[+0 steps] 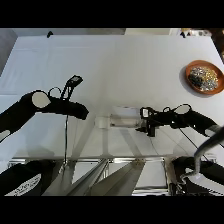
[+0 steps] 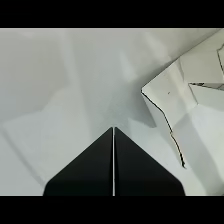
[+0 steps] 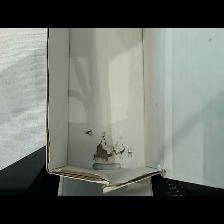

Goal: Fold the box and place the chain.

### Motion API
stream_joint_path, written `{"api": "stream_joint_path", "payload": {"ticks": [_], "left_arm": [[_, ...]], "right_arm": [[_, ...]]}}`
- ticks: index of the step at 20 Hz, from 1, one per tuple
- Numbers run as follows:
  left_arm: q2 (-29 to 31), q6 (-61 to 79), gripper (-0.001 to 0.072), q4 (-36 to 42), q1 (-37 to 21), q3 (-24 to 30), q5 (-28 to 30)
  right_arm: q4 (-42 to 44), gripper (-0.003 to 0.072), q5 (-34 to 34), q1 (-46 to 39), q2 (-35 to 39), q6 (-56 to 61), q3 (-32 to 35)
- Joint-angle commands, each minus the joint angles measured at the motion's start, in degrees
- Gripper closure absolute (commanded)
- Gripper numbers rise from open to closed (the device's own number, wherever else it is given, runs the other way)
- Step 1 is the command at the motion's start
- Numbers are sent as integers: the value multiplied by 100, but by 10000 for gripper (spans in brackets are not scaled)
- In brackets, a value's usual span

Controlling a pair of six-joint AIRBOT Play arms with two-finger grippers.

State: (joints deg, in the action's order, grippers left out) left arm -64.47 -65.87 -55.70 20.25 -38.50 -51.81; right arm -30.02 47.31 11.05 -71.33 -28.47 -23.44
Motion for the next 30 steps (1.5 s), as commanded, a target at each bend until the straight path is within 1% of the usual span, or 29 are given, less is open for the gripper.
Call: {"api": "stream_joint_path", "payload": {"ticks": [1, 4, 7, 13, 16, 18, 23, 24, 25, 26, 30], "left_arm": [[-608, -334, 705, 789, -57, 28, -114], [-1209, -227, 705, 1117, 74, 28, -118], [-1392, -225, 705, 1250, 197, 28, -114], [-1392, -188, 704, 1460, 356, 28, -52], [-1390, 181, 701, 1821, 575, 9, -70], [-1377, 210, 700, 1928, 719, -52, -74], [-1045, 271, 691, 1932, 807, -109, -74], [-970, 262, 631, 1965, 809, -109, -74], [-903, 262, 551, 2031, 835, -109, -72], [-852, 264, 500, 2100, 876, -109, -68], [-824, 264, 491, 2251, 1086, -109, -46]], "right_arm": [[2, 369, 2, 2, 2, 2, -2], [2, 369, 2, 2, 2, 2, -2], [2, 369, 2, 2, 2, 2, -2], [2, 369, 2, 2, 2, 2, -2], [2, 369, 2, 2, 2, 2, -2], [2, 369, 2, 2, 2, 2, -2], [2, 369, 2, 2, 2, 2, -2], [2, 369, 2, 2, 2, 2, -2], [2, 369, 2, 2, 2, 2, -2], [2, 369, 2, 2, 2, 2, -2], [2, 369, 2, 2, 2, 2, -2]]}}
